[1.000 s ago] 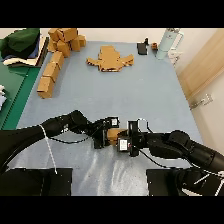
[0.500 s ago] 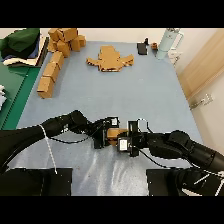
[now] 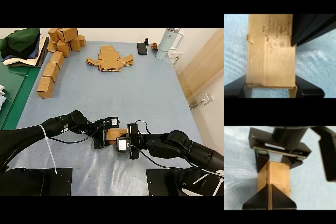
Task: Fold the box.
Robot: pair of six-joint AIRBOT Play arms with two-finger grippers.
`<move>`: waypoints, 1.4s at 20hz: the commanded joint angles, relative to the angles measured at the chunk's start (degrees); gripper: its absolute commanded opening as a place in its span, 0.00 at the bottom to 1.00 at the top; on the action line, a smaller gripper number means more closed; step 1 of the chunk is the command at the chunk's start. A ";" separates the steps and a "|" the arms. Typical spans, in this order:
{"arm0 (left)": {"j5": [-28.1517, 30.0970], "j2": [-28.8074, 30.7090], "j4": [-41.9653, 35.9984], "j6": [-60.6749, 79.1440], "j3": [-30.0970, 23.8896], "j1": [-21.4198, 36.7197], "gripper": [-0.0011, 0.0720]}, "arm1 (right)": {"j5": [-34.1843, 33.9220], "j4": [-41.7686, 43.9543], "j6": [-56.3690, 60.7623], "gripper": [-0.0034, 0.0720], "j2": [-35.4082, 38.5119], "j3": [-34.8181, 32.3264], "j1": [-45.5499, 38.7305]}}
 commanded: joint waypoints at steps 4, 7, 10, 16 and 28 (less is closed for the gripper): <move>0.02 0.04 0.00 0.00 0.04 0.02 0.63 | -0.92 1.38 -0.46 0.13 -1.86 0.02 0.04; 0.02 0.04 0.00 0.02 0.04 0.02 0.63 | -0.90 1.36 -0.44 0.13 -1.53 0.04 0.04; 0.02 0.04 0.00 0.00 0.04 0.02 0.63 | -0.85 1.05 -0.44 0.13 1.46 0.04 0.02; 0.02 0.04 0.00 0.00 0.04 0.02 0.63 | -2.01 -7.56 4.31 0.07 4.57 0.02 -2.67; 0.02 0.04 0.00 0.00 0.04 0.02 0.63 | -6.14 -7.45 6.27 0.07 0.28 0.02 -2.58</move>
